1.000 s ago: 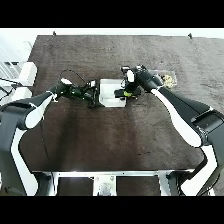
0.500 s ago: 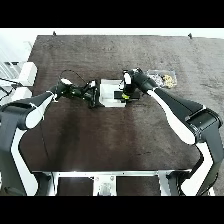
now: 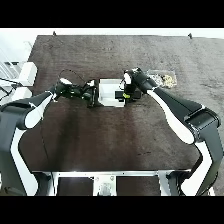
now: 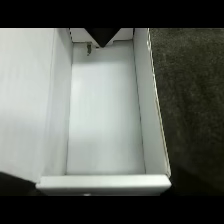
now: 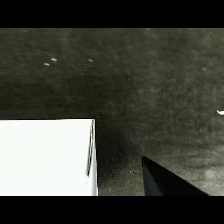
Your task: Fold the box and place the chain.
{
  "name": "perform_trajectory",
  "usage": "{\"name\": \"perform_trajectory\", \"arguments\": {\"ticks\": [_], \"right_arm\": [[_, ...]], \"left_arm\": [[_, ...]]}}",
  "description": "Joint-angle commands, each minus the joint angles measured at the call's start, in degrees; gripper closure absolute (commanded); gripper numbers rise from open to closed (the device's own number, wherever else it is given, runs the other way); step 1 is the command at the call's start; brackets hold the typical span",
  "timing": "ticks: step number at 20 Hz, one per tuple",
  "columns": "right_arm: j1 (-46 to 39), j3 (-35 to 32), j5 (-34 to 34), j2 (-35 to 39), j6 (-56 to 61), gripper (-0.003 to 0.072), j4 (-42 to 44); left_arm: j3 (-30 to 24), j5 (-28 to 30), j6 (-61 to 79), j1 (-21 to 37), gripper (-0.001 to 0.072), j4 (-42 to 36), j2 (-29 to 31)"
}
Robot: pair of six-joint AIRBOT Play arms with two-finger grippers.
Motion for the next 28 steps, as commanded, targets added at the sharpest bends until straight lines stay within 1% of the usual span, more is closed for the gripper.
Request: {"name": "perform_trajectory", "arguments": {"ticks": [1, 4, 8, 11, 13, 15, 16, 18, 20, 22, 23, 24, 28], "right_arm": [[0.02, 0.83, 0.13, 2.23, -2.73, 0.0211, 0.76], [0.13, 0.83, 0.72, 6.8, -5.53, 0.0211, 0.74], [-0.59, 0.81, 3.41, 13.55, -13.0, 0.021, -0.28], [-2.64, 0.72, 3.5, 17.7, -17.7, 0.0208, -7.15], [-5.75, 0.72, 2.58, 18.93, -21.35, 0.0169, -11.17], [-10.69, 0.39, -1.27, 18.88, -24.28, 0.0168, -11.19], [-13.55, -0.48, -4.33, 18.86, -25.22, 0.0169, -10.47], [-19.39, -2.86, -10.62, 18.86, -27.02, 0.0168, -6.4], [-25.05, -5.14, -16.22, 18.27, -31.28, 0.0171, 1.64], [-29.55, -5.11, -17.57, 15.82, -37.03, 0.0172, 10.32], [-31.04, -5.05, -18.01, 14.29, -39.56, 0.019, 13.66], [-31.91, -4.87, -18.23, 12.76, -41.72, 0.0192, 15.74], [-32.48, -1.42, -18.43, 6.08, -44.89, 0.0191, 17.66]], "left_arm": [[0.0, -0.09, 0.02, -0.11, 0.0362, -0.02, -0.02], [0.0, -0.07, 0.02, -0.11, 0.0362, 0.0, -0.02], [0.0, -0.07, 0.02, -0.11, 0.0362, -0.02, -0.02], [0.0, -0.07, 0.02, -0.11, 0.0362, 0.0, -0.02], [0.0, -0.07, 0.0, -0.11, 0.0363, 0.0, -0.02], [0.0, -0.07, 0.02, -0.11, 0.0362, 0.0, -0.02], [0.0, -0.07, 0.02, -0.11, 0.0362, 0.0, -0.02], [0.0, 0.02, 0.02, -0.11, 0.0362, 0.0, -0.02], [0.0, 0.04, 0.02, -0.11, 0.0362, 0.0, -0.02], [0.0, 0.02, 0.0, -0.11, 0.0362, 0.0, -0.02], [0.0, -0.02, 0.0, -0.11, 0.0362, 0.0, -0.02], [0.0, -0.09, 0.0, -0.11, 0.0363, 0.0, -0.02], [0.0, -0.09, 0.0, -0.11, 0.0362, -0.02, -0.02]]}}
